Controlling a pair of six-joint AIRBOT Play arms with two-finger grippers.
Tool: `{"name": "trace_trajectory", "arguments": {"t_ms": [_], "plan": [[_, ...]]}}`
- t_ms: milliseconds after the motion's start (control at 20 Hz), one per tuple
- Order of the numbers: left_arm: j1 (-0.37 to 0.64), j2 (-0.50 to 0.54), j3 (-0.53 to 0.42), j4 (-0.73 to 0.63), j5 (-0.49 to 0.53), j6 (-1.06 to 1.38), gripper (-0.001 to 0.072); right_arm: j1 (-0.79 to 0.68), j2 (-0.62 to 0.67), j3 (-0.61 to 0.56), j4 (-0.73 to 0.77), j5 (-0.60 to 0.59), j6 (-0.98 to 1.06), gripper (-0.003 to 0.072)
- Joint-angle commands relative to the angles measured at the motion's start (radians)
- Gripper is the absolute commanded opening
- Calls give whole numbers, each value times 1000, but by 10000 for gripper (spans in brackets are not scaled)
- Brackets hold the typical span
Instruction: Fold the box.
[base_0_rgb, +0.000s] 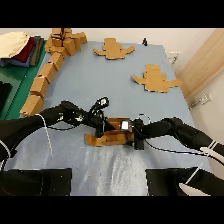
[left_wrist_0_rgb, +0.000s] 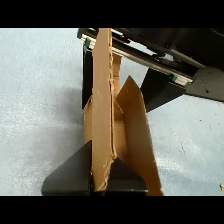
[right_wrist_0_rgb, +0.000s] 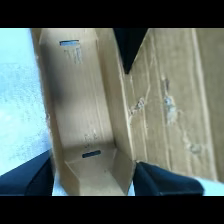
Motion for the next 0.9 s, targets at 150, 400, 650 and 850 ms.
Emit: {"name": "trace_trajectory", "arguments": {"t_ms": [150,400,650,850], "plan": [[0,0,0,0,1,0,14,2,-26,-1,11,10,0,425],[0,0,0,0,1,0,14,2,-26,-1,11,8,1,645],[0,0,0,0,1,0,14,2,-26,-1,11,8,1,585],[0,0,0,0,1,0,15,2,-26,-3,11,10,1,556]]}}
